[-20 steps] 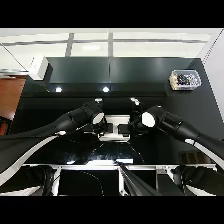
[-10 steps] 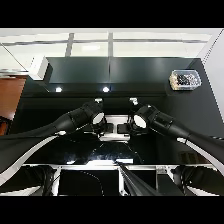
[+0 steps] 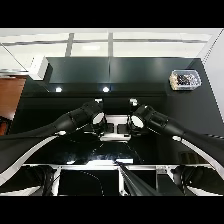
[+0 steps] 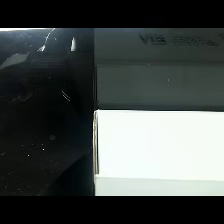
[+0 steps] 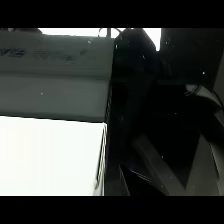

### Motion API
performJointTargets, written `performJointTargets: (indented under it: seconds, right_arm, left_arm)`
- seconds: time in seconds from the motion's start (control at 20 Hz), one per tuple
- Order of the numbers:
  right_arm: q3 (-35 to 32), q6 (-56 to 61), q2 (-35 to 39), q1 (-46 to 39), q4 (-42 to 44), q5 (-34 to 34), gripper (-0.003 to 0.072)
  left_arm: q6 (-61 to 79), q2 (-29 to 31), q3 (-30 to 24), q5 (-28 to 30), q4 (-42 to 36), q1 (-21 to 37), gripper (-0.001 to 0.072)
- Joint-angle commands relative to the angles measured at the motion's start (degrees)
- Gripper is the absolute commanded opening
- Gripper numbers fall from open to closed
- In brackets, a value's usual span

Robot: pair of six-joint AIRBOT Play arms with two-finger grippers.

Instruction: Fold the box and place the chain.

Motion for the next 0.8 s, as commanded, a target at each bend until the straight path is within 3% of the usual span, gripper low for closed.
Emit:
performJointTargets:
  seconds: [0.0,0.1,0.15,0.2,0.25,0.5,0.55,0.6,0.65,0.75]
  right_arm:
    - [0.1,0.1,-1.0,0.0,0.4,0.1,0.0234]
    - [0.1,0.1,-1.0,0.0,0.4,-0.1,0.0231]
    - [0.1,-0.1,-1.0,0.0,0.5,-0.1,0.0134]
    - [0.1,-0.3,-1.0,0.0,0.5,-0.3,0.0114]
    - [0.1,-0.3,-1.0,0.0,1.0,-0.6,0.0049]
    - [0.3,-0.3,-1.0,0.0,1.9,-2.1,0.0042]
    - [0.3,-0.3,-1.0,0.0,1.9,-2.1,0.0046]
    - [0.3,-0.3,-1.0,0.0,1.7,-2.0,0.0103]
    - [0.3,-0.3,-0.9,-0.1,1.7,-1.4,0.0243]
    - [0.3,-0.4,-0.6,-0.4,1.7,-0.7,0.0260]
  left_arm:
    - [0.0,0.0,0.0,-0.1,0.0,0.0,0.0032]
    - [0.0,0.0,0.0,-0.1,0.0,0.0,0.0032]
    - [0.0,0.0,0.0,0.0,0.0,0.0,0.0032]
    - [0.0,0.0,0.0,0.0,0.0,0.0,0.0032]
    - [0.0,0.0,0.0,0.0,0.0,0.0,0.0032]
    - [0.0,0.0,0.0,0.0,0.0,0.0,0.0032]
    - [0.0,0.0,0.0,0.0,0.0,0.0,0.0032]
    - [0.0,0.0,0.0,0.0,0.0,0.0,0.0032]
    - [0.0,0.0,0.0,-0.1,0.0,0.0,0.0032]
    - [0.0,0.0,0.0,-0.1,0.0,0.0,0.0032]
